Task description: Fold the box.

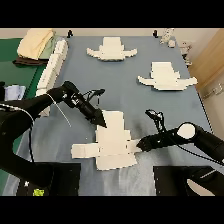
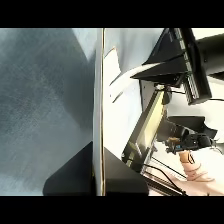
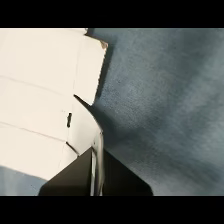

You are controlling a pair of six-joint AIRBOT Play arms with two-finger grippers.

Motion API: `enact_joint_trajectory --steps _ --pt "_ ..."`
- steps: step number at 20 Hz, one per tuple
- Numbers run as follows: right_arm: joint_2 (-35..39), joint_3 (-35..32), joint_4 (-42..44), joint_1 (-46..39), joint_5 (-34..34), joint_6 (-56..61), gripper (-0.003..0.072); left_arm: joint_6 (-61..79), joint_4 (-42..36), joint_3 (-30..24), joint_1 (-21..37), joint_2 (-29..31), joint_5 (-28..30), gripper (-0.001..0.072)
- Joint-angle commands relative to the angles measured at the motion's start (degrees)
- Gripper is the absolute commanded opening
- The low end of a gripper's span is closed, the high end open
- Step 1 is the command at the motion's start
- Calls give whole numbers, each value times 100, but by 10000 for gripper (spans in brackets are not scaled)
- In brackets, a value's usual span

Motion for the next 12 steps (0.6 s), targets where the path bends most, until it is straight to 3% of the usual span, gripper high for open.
enact_joint_trajectory --steps 1,4,6,7,9,12 --pt "7 68 -308 -20 -4 7 186 446 -367 9 2 -2 -7 16" --pt "9 501 -2081 -74 2 1093 187 1875 -1169 52 -11 144 -37 13" --pt "13 975 -3451 -85 197 2109 188 2765 -1399 52 -127 485 273 12" --pt "13 1259 -3947 -85 339 2507 254 3045 -1300 50 -221 686 535 12" --pt "13 1862 -4592 -85 562 3283 465 3259 -874 48 -481 1069 1165 12" --pt "11 2608 -4994 -85 625 3993 465 3335 -149 22 -918 1469 1882 12"
